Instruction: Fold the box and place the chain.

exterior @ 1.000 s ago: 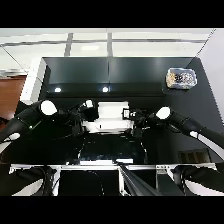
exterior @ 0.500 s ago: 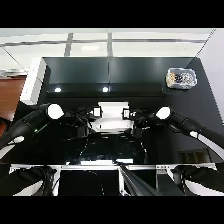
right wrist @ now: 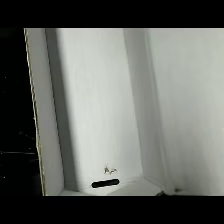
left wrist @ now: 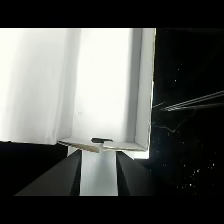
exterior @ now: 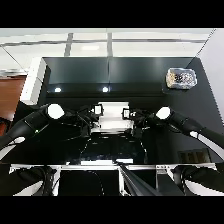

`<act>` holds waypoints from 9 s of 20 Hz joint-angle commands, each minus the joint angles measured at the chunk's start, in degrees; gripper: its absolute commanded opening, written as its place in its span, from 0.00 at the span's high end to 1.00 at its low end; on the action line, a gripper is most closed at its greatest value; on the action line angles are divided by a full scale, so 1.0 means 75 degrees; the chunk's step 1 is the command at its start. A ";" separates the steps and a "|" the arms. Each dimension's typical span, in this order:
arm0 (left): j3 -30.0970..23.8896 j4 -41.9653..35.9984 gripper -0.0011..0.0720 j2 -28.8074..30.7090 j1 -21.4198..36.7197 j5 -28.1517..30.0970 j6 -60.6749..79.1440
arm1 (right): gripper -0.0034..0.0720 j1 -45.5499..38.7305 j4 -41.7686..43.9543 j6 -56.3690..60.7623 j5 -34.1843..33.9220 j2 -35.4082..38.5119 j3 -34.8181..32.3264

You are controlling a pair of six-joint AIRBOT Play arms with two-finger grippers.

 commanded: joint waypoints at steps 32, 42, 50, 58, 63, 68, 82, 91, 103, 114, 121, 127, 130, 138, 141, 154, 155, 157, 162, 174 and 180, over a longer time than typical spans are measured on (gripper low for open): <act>0.0437 0.2856 0.95 0.1515 0.1510 -0.0912 -0.7475 | 0.79 0.0003 0.0000 -0.0003 0.0003 -0.0006 0.0000; -0.1291 -0.1594 0.95 -0.0172 0.4730 -0.2815 -0.7772 | 0.79 0.0003 -0.0003 -0.0006 0.0003 -0.0006 0.0000; -0.1265 -0.2224 0.95 -0.1172 0.2929 -0.1195 -0.7732 | 0.79 0.0003 -0.0003 -0.0006 0.0003 -0.0006 0.0000; -0.0641 -0.2226 0.95 -0.1239 0.2634 -0.1378 -0.6540 | 0.79 0.0003 -0.0003 -0.0006 0.0003 -0.0006 0.0000; -0.0090 -0.2294 0.23 -0.1239 0.2675 -0.2349 -0.6406 | 0.79 0.0003 -0.0017 -0.0009 0.0003 -0.0006 0.0000; 0.0143 -0.2393 0.05 -0.1239 0.2594 -0.2675 -0.6601 | 0.79 0.0003 -0.0020 -0.0006 0.0003 -0.0006 0.0000; 0.0970 -0.1687 0.38 -0.1239 0.1384 -0.2422 -0.7428 | 0.79 0.0003 -0.0017 -0.0006 0.0003 -0.0006 0.0000; 0.1871 0.1655 0.38 -0.1239 -0.0385 -0.1778 -1.1068 | 0.79 0.0003 -0.0017 -0.0006 0.0003 -0.0006 0.0000; 0.1923 0.2789 0.51 -0.1256 -0.0833 -0.1582 -1.2467 | 0.79 0.0003 -0.0017 -0.0006 0.0003 -0.0006 0.0000; 0.2084 0.2652 0.51 -0.1451 -0.1169 -0.1475 -1.3100 | 0.79 0.0003 -0.0017 -0.0006 0.0003 -0.0006 0.0000; 0.2736 0.4124 0.51 -0.2113 -0.1644 -0.2323 -1.3945 | 0.79 0.0003 -0.0017 -0.0006 0.0003 -0.0006 0.0000; 0.3139 0.4249 0.61 -0.2611 -0.1722 -0.2480 -1.4443 | 0.79 0.0003 -0.0017 -0.0006 0.0003 -0.0006 0.0000; 0.3293 0.4336 0.61 -0.2617 -0.1719 -0.2474 -1.4839 | 0.79 0.0003 -0.0020 -0.0009 0.0003 -0.0006 0.0000; 0.3631 0.4832 0.61 -0.2917 -0.2136 -0.2611 -1.5915 | 0.79 0.0003 -0.0023 -0.0009 0.0006 -0.0006 0.0000; 0.3637 0.4811 0.61 -0.2993 -0.2197 -0.2684 -1.5982 | 0.79 0.0003 -0.0023 -0.0009 0.0006 -0.0006 0.0000; 0.3637 0.4648 0.42 -0.2993 -0.2180 -0.2678 -1.6005 | 0.79 0.0003 -0.0023 -0.0009 0.0006 -0.0006 0.0000; 0.3637 0.4654 0.42 -0.2993 -0.2180 -0.2672 -1.6017 | 0.79 0.0003 -0.0023 -0.0009 0.0006 -0.0006 0.0000; 0.3637 0.4718 0.47 -0.2993 -0.2180 -0.2652 -1.6043 | 0.79 0.0003 -0.0023 -0.0009 0.0006 -0.0006 0.0000; 0.3640 0.4876 0.53 -0.2993 -0.2180 -0.2818 -1.6043 | 0.79 0.0003 -0.0023 -0.0009 0.0009 -0.0006 0.0000; 0.3687 0.5266 0.53 -0.3066 -0.2148 -0.3016 -1.6311 | 0.79 0.0003 -0.0023 -0.0009 0.0006 -0.0006 0.0000; 0.3800 0.5249 0.64 -0.3095 -0.2151 -0.2978 -1.6404 | 0.79 0.0003 -0.0020 -0.0009 0.0006 -0.0006 0.0000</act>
